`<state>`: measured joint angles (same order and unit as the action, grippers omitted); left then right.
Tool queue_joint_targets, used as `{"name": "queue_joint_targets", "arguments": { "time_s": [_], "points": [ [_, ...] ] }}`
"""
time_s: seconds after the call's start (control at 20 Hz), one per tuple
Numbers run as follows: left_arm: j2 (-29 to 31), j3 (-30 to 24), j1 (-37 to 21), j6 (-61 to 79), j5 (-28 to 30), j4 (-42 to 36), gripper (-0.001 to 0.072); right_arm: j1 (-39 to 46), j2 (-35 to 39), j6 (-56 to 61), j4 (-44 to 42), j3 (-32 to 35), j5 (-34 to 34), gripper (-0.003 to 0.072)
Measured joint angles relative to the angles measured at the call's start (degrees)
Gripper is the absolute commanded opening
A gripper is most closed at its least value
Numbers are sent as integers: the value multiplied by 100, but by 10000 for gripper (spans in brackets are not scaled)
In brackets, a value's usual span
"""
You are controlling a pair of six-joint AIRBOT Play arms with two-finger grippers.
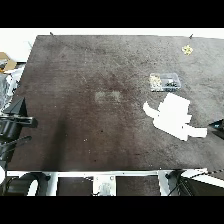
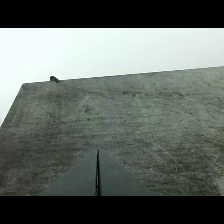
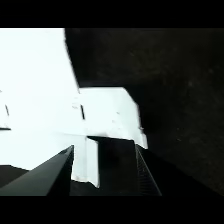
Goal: Fold the box and place the chain.
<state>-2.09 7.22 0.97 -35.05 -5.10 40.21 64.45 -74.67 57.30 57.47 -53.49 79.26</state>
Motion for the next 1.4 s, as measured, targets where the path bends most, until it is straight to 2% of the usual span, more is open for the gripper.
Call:
{"name": "queue_joint_targets", "arguments": {
  "time_s": [0.55, 1.0, 1.2, 1.4],
  "points": [
    [0, 0, 0, 0, -2, 0, 10, -258, -1224, -761, 142, -22, 4, 441],
    [0, 0, 0, 0, 0, 0, 10, -208, -1412, -868, 122, -636, 385, 440],
    [0, 0, 0, -2, -2, 0, 10, -317, -1423, -1099, -184, -363, 363, 440],
    [2, 0, 0, 0, -2, 0, 10, -577, -1429, -1414, -350, 133, -94, 436]
  ]
}}
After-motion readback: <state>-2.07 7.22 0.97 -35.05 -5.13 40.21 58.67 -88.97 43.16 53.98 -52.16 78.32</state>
